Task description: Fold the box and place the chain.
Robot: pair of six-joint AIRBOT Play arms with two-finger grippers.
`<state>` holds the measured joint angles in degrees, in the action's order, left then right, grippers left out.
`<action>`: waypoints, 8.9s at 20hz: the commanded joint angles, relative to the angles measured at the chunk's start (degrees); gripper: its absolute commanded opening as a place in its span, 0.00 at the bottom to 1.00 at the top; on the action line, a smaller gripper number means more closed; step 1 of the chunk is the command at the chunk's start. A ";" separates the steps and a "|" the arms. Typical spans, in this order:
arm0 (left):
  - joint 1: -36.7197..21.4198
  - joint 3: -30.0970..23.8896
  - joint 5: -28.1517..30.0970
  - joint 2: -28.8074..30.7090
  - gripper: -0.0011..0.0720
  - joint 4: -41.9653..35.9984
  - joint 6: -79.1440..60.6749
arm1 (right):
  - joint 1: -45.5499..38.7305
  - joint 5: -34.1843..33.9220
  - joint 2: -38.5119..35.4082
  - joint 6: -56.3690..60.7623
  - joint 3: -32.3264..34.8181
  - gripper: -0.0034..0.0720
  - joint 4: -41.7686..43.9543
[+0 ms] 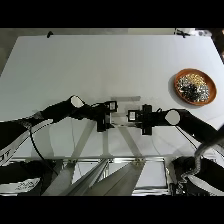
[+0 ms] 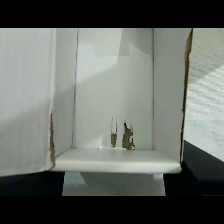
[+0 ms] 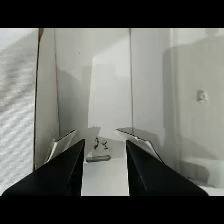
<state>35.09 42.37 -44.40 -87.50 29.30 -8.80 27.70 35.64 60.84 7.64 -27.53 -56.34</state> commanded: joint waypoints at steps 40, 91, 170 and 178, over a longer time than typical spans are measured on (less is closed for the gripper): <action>0.00 -0.02 0.00 0.02 0.55 0.07 -0.15 | -27.17 22.64 4.02 50.27 -0.02 0.06 8.72; 0.00 -0.02 0.00 0.04 0.55 0.07 -0.15 | 5.09 20.06 13.49 101.07 -19.26 0.50 -23.91; 0.00 -0.02 -0.02 0.04 0.55 0.04 -0.15 | 13.35 18.99 18.34 119.43 -19.50 0.05 -31.54; 0.00 -0.02 -0.02 0.04 0.55 0.04 -0.15 | 13.35 20.83 17.88 116.76 -19.50 0.43 -31.93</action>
<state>35.09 42.37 -44.42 -87.50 29.36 -8.93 41.04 55.13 79.05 126.43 -47.07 -87.88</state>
